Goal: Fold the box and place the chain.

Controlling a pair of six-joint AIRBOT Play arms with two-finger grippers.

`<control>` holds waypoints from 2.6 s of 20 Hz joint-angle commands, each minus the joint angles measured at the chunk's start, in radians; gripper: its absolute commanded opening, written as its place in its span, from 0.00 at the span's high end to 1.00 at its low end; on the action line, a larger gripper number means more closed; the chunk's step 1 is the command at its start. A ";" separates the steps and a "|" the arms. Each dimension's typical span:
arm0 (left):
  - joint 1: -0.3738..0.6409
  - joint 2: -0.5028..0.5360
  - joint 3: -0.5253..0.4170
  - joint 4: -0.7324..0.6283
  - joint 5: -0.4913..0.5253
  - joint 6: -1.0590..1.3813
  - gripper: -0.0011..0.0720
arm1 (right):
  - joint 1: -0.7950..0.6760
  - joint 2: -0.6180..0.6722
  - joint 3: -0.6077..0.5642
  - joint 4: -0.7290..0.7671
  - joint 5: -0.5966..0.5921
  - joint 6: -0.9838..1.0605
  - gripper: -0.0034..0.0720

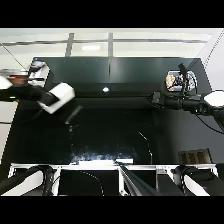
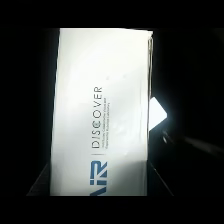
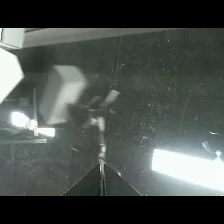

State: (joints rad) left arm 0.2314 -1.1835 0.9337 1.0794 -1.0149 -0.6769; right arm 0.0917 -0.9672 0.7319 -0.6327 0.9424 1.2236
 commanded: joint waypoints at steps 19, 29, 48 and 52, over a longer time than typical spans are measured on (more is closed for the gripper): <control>0.219 -0.395 0.219 -0.119 0.372 -0.058 0.01 | 0.000 0.001 0.001 0.001 0.004 -0.003 0.91; 0.217 -0.047 0.220 -0.044 0.319 -0.241 0.08 | -0.057 0.004 0.121 -0.039 0.048 -0.019 0.91; -0.322 0.413 -0.237 0.151 0.256 -0.695 0.95 | -0.143 0.269 -0.041 -0.886 -0.039 0.456 0.90; -0.322 0.412 -0.237 0.154 0.274 -0.692 0.95 | -0.143 0.269 -0.041 -0.886 -0.039 0.456 0.90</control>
State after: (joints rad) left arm -0.0879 -0.7727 0.7006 1.2308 -0.7639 -1.3663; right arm -0.0509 -0.6994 0.6941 -1.5192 0.9039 1.6764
